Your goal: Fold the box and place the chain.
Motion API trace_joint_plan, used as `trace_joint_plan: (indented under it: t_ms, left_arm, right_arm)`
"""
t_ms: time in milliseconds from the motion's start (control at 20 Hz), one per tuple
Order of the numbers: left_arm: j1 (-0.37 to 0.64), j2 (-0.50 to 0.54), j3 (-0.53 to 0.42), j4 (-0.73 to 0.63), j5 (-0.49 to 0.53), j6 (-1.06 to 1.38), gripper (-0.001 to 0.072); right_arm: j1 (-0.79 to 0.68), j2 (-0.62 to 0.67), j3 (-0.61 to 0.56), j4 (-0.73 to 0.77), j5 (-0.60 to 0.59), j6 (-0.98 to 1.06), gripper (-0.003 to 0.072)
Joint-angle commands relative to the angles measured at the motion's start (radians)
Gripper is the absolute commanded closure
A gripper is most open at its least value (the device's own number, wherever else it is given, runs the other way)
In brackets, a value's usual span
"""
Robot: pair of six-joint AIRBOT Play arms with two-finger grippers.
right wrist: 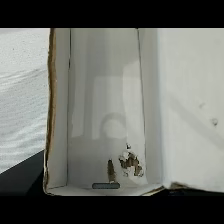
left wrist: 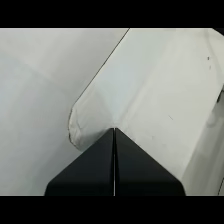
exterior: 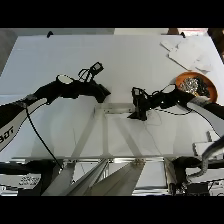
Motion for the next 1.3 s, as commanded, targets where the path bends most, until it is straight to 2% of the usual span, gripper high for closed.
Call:
trace_joint_plan:
  t_ms: [0,200,400,550,650,800,900,1050,1250]
  left_arm:
    - [-0.019,-0.015,0.000,0.000,0.000,-0.001,0.0700]
    - [-0.009,0.033,0.000,0.011,-0.012,-0.001,0.0700]
    - [0.017,0.147,0.000,0.094,-0.072,-0.002,0.0700]
    - [0.048,0.220,0.000,0.176,-0.184,-0.031,0.0700]
    - [0.055,0.238,-0.001,0.230,-0.296,-0.088,0.0700]
    - [0.046,0.221,-0.003,0.299,-0.457,-0.114,0.0700]
    - [0.031,0.203,-0.018,0.303,-0.508,-0.113,0.0699]
    - [0.007,0.179,-0.048,0.335,-0.486,-0.113,0.0704]
    - [-0.002,0.168,-0.050,0.572,-0.399,-0.267,0.0704]
  right_arm:
    - [0.000,0.001,0.001,-0.001,0.000,-0.001,0.0228]
    - [0.000,0.001,0.001,-0.001,0.000,-0.001,0.0228]
    - [0.000,0.001,0.001,-0.001,0.000,-0.001,0.0228]
    - [0.000,0.001,0.001,-0.001,0.000,-0.001,0.0228]
    - [0.000,0.001,0.001,-0.001,0.000,-0.001,0.0228]
    - [0.000,0.001,0.001,-0.001,0.000,-0.001,0.0228]
    - [0.000,0.001,0.001,-0.001,0.000,-0.001,0.0228]
    - [0.000,0.001,0.001,-0.001,0.000,-0.001,0.0228]
    - [0.000,0.001,0.001,-0.001,0.000,-0.001,0.0228]
